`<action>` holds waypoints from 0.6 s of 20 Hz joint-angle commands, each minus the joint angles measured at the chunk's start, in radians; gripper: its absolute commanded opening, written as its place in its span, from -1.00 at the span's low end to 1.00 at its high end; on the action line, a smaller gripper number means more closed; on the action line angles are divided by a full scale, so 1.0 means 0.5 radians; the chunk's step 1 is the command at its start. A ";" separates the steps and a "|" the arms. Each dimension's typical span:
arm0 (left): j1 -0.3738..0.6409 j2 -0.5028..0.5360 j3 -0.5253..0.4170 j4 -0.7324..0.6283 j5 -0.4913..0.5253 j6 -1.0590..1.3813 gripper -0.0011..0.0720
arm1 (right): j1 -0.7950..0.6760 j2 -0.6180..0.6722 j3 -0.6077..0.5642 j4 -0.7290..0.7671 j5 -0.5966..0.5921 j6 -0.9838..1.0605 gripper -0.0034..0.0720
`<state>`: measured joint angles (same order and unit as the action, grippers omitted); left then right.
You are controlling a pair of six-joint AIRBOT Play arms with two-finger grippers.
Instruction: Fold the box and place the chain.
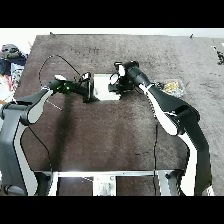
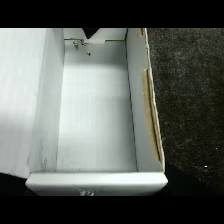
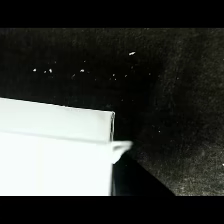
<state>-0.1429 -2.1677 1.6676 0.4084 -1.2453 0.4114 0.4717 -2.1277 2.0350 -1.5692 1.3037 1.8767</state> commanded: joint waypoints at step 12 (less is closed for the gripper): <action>0.001 -0.002 0.002 0.005 0.000 0.015 -0.41 | 0.022 -0.017 -0.002 -0.159 -0.034 0.066 -0.88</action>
<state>-0.1432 -2.1677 1.6676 0.4091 -1.2415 0.4183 0.4797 -2.1365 2.0338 -1.6276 1.2892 1.9011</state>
